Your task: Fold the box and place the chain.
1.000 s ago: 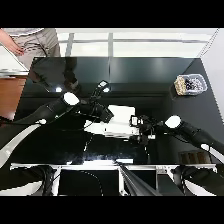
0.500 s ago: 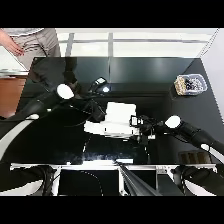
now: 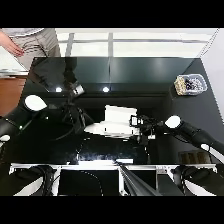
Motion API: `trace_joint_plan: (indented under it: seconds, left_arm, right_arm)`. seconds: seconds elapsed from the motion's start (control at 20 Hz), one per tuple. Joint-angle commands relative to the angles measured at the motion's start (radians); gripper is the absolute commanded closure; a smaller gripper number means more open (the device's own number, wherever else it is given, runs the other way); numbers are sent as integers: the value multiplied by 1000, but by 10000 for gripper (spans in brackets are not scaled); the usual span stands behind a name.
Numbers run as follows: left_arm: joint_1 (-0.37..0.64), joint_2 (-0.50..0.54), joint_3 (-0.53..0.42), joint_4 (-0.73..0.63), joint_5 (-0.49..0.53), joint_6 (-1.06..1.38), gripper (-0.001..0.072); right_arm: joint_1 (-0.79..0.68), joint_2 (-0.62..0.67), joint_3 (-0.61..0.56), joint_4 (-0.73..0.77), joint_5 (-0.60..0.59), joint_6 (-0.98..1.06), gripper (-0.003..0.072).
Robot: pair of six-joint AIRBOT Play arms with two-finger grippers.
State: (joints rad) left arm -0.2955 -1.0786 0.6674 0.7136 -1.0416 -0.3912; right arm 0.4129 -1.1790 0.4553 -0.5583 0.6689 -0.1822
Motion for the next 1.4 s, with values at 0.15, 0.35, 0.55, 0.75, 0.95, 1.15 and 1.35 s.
trace_joint_plan:
  seconds: [0.15, 0.35, 0.55, 0.75, 0.95, 1.15, 1.35]
  left_arm:
    - [-92, -40, -48, 12, 235, 383, 1]
    - [-152, -117, -19, 90, 224, 497, 17]
    - [-163, -182, 19, 95, 222, 497, 19]
    - [-168, -200, 19, -8, 184, 498, 194]
    - [-192, -208, 19, -18, 171, 500, 481]
    - [-191, -210, 19, -39, 174, 500, 488]
    - [-191, -249, 19, -173, 186, 498, 487]
  right_arm:
    - [1, 0, 0, 0, 0, 0, 545]
    - [1, 0, 0, 0, 0, 0, 546]
    - [1, 0, 0, 0, 0, 0, 545]
    - [1, 0, 0, 0, 0, 0, 545]
    - [1, 0, 0, 0, -1, 0, 545]
    - [1, 0, 0, 0, -1, 0, 545]
    - [1, 0, 0, 0, -1, 0, 545]
